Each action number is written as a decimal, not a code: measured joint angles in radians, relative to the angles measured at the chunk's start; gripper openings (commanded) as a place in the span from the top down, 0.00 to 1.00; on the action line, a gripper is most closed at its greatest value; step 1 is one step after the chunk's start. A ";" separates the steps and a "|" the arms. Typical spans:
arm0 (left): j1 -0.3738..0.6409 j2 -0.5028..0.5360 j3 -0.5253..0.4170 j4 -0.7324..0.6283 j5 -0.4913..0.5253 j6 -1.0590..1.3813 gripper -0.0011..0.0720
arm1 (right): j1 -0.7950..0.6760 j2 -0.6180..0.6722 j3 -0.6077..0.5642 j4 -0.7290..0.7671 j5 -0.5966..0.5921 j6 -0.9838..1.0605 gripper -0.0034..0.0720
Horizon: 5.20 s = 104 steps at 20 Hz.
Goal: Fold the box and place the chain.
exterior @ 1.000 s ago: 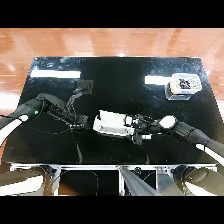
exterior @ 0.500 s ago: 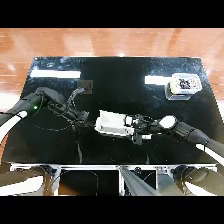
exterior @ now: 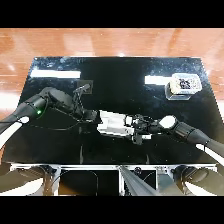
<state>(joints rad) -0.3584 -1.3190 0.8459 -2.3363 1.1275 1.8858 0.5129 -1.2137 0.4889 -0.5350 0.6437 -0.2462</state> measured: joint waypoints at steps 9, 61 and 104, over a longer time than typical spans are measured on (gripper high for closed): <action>-0.236 0.042 0.000 0.278 -0.230 -0.292 0.12 | 0.000 0.000 0.000 0.000 0.000 0.000 0.14; -0.458 -0.170 0.189 0.716 -0.087 -0.874 0.76 | 0.000 0.000 0.000 -0.002 0.002 0.000 0.14; -0.421 -0.038 0.011 0.778 -0.106 -1.013 0.96 | 0.000 0.158 0.000 -0.232 0.084 0.254 0.14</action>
<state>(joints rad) -0.7795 -1.3571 0.8566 -1.5581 1.0214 0.8726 0.5129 -1.0561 0.4889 -0.7673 0.7273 0.0078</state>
